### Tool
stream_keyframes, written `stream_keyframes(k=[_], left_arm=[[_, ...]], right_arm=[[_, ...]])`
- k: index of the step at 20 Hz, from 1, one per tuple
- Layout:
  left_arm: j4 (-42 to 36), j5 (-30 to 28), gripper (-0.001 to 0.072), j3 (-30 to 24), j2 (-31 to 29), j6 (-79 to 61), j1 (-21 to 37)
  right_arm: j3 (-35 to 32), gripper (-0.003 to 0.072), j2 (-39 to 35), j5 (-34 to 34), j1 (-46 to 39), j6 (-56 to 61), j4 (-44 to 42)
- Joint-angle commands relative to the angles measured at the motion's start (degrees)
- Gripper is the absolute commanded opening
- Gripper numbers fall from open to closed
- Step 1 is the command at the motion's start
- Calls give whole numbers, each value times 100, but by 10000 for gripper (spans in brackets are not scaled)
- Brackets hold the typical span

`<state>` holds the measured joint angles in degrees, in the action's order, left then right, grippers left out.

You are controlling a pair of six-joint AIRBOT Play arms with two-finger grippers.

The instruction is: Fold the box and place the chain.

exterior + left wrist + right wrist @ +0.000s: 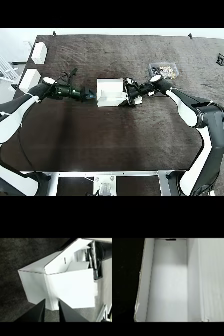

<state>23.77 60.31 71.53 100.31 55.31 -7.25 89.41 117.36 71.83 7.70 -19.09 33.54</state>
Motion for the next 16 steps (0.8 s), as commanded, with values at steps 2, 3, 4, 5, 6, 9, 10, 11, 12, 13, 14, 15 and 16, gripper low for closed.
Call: stream_keyframes(k=[2,3,4,5,6,9,10,11,12,13,14,15,16], left_arm=[[461,109,210,212,-4,538,-26],[459,87,302,212,-4,573,-26],[459,81,367,212,-4,601,-33],[459,61,368,212,-4,601,-48],[514,17,368,225,-4,625,-85],[634,-131,368,317,-4,776,-214],[669,-162,368,352,-4,791,-247],[765,-199,368,391,-4,885,-278],[855,-223,368,433,-2,977,-310],[1023,-232,368,481,-2,1110,-321],[1106,-223,368,522,-2,1222,-323],[1209,-240,368,562,-2,1292,-348],[1379,-243,369,614,-2,1482,-378]], right_arm=[[0,563,4,2,-2,0,-2],[0,563,4,2,-2,0,-2],[0,563,4,2,-2,0,-2],[0,563,4,2,-2,0,-2],[0,564,4,2,-2,0,-2],[0,564,4,0,-2,0,-2],[0,564,4,0,-2,0,-2],[0,563,4,2,-2,0,-2],[0,563,4,0,-2,0,-2],[0,563,4,2,-2,0,-2],[0,564,4,2,-2,0,-2],[0,564,4,2,-2,0,-2],[0,564,4,2,-2,0,-2]])
